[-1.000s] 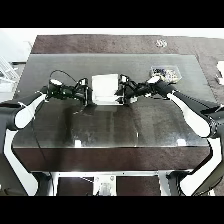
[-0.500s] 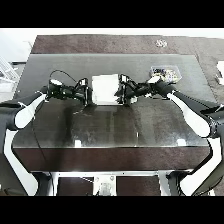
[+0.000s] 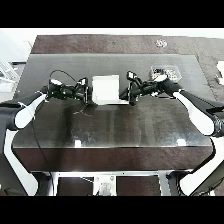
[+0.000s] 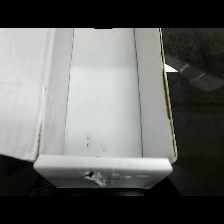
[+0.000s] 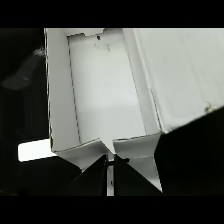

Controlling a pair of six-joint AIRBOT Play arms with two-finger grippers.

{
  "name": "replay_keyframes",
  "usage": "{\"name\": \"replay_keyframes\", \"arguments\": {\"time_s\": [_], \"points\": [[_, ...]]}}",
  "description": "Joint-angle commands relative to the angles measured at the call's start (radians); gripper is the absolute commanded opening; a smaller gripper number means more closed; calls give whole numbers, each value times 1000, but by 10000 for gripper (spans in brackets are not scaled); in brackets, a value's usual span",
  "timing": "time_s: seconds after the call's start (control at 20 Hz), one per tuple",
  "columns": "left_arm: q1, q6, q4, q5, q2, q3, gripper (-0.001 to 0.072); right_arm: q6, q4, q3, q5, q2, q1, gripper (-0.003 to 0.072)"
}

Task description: Fold the box and place the chain.

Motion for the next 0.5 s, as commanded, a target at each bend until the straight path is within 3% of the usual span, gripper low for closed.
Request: {"name": "replay_keyframes", "arguments": {"time_s": [0.0, 0.3, 0.45], "points": [[0, 2, 2, -1, 1, 0, 411, 10, 0, 0, 59, 8, -44, 45], [0, 2, 2, -1, 0, 0, 411, 39, 1, 0, 115, 76, -113, 19], [1, 2, 2, -1, 1, 0, 411, 179, 3, 0, 89, 128, -141, 18]]}}
